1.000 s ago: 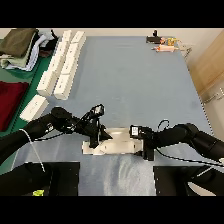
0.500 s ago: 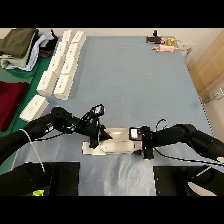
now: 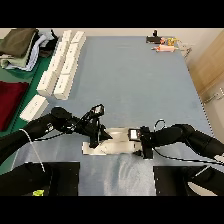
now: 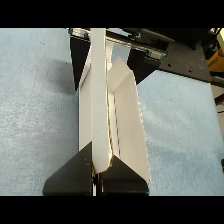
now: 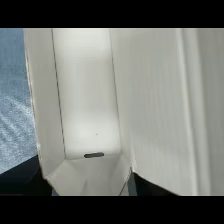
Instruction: Fold the box.
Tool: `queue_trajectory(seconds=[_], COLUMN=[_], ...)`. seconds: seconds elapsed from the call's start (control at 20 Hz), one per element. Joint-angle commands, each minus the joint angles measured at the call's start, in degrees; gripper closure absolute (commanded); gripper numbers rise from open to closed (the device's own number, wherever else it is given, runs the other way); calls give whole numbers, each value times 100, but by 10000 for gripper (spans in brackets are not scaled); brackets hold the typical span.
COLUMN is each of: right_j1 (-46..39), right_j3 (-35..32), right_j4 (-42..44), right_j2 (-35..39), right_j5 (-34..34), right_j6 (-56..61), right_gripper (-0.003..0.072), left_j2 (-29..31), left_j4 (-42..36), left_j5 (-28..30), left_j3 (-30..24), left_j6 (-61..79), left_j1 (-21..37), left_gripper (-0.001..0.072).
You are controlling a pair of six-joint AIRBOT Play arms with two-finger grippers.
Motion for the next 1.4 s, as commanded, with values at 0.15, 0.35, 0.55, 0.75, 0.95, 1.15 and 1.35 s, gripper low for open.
queue_trajectory(seconds=[0.15, 0.35, 0.55, 0.75, 0.95, 1.15, 1.35], right_j1=[4, 4, 4, 4, 7, 9, 7], right_j3=[-2, -4, -87, -166, -166, -166, -155], right_j4=[46, 94, 87, 90, 92, 90, 55], right_j2=[-15, -15, -17, -15, -4, -4, -4], right_j5=[-11, -15, -7, 61, 79, 81, 83], right_j6=[-13, -11, -15, -63, -59, -59, -59], right_gripper=[21, -16, -9, 79, 174, 173, 174], left_j2=[-2, -2, -2, -2, -2, -2, -2], left_j4=[4, 4, 4, 4, 4, 4, 4], left_j5=[-4, -4, -4, -4, -4, -4, -4], left_j3=[4, 4, 2, 4, 4, 4, 4], left_j6=[2, 2, 2, 2, 2, 2, 2], left_j1=[2, 2, 2, 2, 2, 2, 2], left_gripper=[696, 696, 696, 696, 696, 696, 696])
